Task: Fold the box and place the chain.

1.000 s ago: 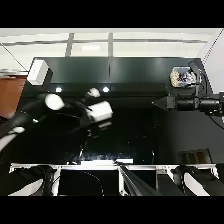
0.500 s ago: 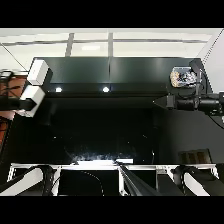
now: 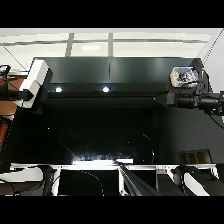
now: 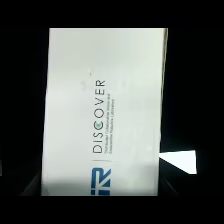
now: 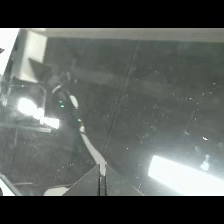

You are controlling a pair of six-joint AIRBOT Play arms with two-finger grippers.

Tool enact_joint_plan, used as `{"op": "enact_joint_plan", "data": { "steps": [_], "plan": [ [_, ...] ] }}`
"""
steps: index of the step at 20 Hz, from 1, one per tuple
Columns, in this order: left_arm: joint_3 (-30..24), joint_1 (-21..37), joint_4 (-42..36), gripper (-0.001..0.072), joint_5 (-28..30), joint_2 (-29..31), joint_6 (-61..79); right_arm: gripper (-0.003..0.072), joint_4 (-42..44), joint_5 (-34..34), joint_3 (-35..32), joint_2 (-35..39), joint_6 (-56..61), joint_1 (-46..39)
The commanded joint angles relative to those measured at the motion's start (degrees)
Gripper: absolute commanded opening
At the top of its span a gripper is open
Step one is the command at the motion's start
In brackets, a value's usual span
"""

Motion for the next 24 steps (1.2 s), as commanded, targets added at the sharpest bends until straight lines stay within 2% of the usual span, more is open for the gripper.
{"op": "enact_joint_plan", "data": {
  "steps": [1,2,5,8,10,11,12,13,15,17,21,24],
  "plan": [
    [1.57,-1.4,-1.16,0.0714,5.64,-2.89,-0.5,0.0047,0.02,-0.79,0.02,0.02,1.07,-0.02],
    [2.16,-1.44,-1.11,0.0716,5.09,-2.4,-1.79,0.0047,0.02,-0.42,0.02,0.02,1.27,-0.02],
    [4.72,-1.4,-1.14,0.0716,-4.39,2.14,-1.79,0.0047,0.04,1.09,0.04,0.04,1.42,-0.02],
    [5.07,-1.44,-1.11,0.0715,-10.58,10.27,-5.84,0.0047,0.02,3.13,0.04,0.04,1.44,-0.02],
    [5.05,-1.31,-1.03,0.0696,-13.07,15.67,-15.26,0.0047,-0.04,7.58,0.11,0.11,1.49,-0.04],
    [5.03,-1.4,-1.16,0.0491,-14.69,18.27,-21.18,0.0047,-0.28,9.35,0.11,0.22,1.79,-0.04],
    [4.96,-1.86,-1.18,0.0144,-17.14,20.57,-25.35,0.0047,-1.11,9.86,0.11,0.55,2.54,-0.04],
    [4.63,-3.02,-1.81,0.0024,-19.93,22.8,-25.77,0.0047,-2.6,9.77,0.11,0.94,3.28,-0.04],
    [2.27,-7.15,-2.25,0.0023,-22.18,27.32,-27.36,0.0047,-3.87,9.03,0.09,1.38,3.56,-0.63],
    [-3.69,-13.6,-2.58,0.0023,-21.03,33.35,-28.59,0.0047,-4.87,5.33,0.02,2.8,3.54,-2.45],
    [-18.97,-28.35,-2.23,0.0023,-17.53,42.32,-28.48,0.0046,-16.68,-7.74,-1.86,8.61,6.47,-2.75],
    [-24.52,-34.73,-1.57,0.0023,-15.54,42.86,-28.59,0.0046,-29.77,-12.94,-5.68,11.13,14.34,-2.75]
  ]
}}
